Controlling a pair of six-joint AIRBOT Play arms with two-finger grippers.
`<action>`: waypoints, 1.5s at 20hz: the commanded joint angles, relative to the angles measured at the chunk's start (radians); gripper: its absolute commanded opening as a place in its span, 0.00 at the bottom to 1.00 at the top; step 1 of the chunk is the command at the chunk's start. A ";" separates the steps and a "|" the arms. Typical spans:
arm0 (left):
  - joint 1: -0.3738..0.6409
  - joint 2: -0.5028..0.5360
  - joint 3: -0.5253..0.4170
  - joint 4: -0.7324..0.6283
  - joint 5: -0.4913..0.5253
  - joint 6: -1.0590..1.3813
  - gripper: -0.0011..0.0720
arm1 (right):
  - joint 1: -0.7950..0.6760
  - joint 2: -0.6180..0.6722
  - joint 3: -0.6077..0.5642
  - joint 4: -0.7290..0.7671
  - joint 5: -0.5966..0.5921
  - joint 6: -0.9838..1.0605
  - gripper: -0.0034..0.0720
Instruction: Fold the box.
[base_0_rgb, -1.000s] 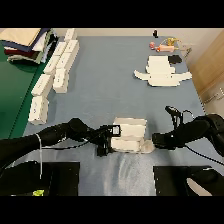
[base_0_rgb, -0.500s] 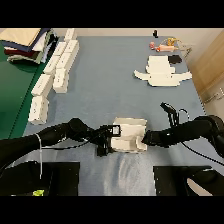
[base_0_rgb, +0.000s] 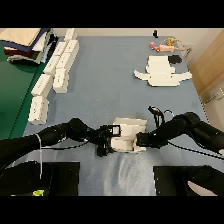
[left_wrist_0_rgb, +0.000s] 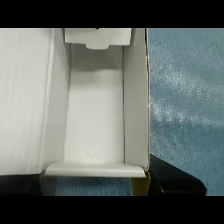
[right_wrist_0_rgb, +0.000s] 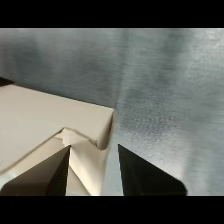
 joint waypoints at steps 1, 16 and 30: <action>0.000 0.000 0.001 0.000 0.000 0.000 0.83 | 0.114 -0.099 0.049 -0.161 0.006 0.227 0.63; 0.000 0.000 0.001 0.000 -0.005 0.000 0.83 | 0.255 -0.191 0.146 -0.304 -0.039 0.485 0.23; 0.000 0.000 0.001 -0.020 -0.008 0.000 0.83 | 0.256 -0.188 0.148 -0.361 -0.066 0.465 0.05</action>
